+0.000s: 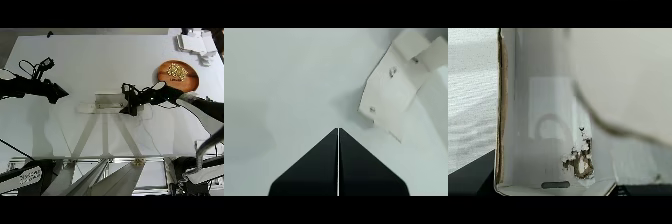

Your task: Fold the box and place the chain.

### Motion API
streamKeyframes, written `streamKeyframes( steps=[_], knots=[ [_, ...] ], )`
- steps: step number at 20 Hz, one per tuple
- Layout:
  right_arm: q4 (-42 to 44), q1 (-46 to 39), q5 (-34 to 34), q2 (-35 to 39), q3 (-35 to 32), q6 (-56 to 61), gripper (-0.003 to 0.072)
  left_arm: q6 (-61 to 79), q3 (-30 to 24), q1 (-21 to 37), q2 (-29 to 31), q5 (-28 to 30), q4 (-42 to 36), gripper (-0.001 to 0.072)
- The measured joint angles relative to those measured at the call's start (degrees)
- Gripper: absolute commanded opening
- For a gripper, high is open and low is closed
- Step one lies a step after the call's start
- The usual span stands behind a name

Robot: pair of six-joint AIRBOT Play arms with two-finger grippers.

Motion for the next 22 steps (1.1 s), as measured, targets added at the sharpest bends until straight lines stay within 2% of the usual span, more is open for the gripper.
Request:
streamKeyframes(
  steps=[4,9,18,22],
  knots=[
    [0.00,0.00,0.00,0.00,0.00,-0.02,0.0356,-15.43,-4.87,-2.95,0.33,3.23,3.76,0.0006],
    [0.00,0.00,-0.02,0.00,0.00,-0.02,0.0356,-25.07,-10.49,-7.65,0.42,7.56,1.11,0.0005],
    [0.00,0.00,-0.04,0.00,0.00,0.00,0.0356,-23.98,-12.90,-12.07,0.33,13.25,-12.11,0.0004],
    [0.00,0.00,-0.04,0.00,0.00,0.00,0.0356,-23.19,-13.00,-13.55,-0.68,16.31,-13.07,0.0004]
  ],
)
